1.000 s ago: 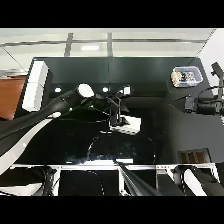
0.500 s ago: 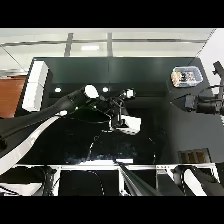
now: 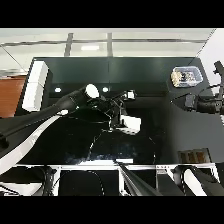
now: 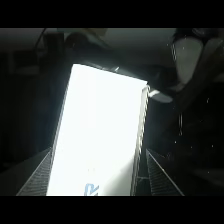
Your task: Fold the box and place the chain.
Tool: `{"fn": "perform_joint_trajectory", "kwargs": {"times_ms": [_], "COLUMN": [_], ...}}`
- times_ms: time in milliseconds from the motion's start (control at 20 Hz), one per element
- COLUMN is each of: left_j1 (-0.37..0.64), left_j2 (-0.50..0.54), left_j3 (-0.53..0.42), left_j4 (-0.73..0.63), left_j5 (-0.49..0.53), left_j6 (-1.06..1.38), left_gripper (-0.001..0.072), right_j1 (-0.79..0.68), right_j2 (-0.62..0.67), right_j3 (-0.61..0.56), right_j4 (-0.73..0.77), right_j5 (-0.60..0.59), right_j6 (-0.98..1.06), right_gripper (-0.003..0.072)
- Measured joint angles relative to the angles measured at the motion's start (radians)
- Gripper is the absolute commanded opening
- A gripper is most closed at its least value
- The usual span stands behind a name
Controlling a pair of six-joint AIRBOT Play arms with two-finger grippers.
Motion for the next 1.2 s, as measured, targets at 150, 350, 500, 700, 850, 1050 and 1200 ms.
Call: {"fn": "perform_joint_trajectory", "kwargs": {"times_ms": [150,350,500,700,850,1050,1200], "left_j1": [-0.008,-0.025,-0.045,-0.078,-0.078,0.006,0.126], "left_j2": [-0.01,-0.018,-0.02,-0.021,-0.019,0.026,0.121], "left_j3": [0.001,0.002,0.001,0.006,0.041,0.093,0.069], "left_j4": [0.012,0.038,0.073,0.145,0.24,0.403,0.564], "left_j5": [-0.001,-0.004,0.011,0.063,0.062,-0.068,-0.169], "left_j6": [0.003,0.005,0.007,-0.039,-0.216,-0.551,-0.802], "left_gripper": [0.0709,0.071,0.0709,0.0328,0.0274,0.0274,0.0275], "right_j1": [0.0,0.0,0.0,0.0,0.0,0.0,0.0], "right_j2": [0.0,0.0,0.0,0.0,0.0,0.0,0.0], "right_j3": [0.0,0.0,0.0,0.0,0.0,0.0,0.0], "right_j4": [0.0,0.0,-0.004,-0.018,-0.034,-0.078,-0.095], "right_j5": [0.0,-0.001,-0.005,-0.028,-0.039,-0.054,-0.058], "right_j6": [0.0,0.0,0.0,-0.001,-0.001,-0.002,-0.002], "right_gripper": [0.0013,0.0013,0.0013,0.0013,0.0013,0.0013,0.0013]}}
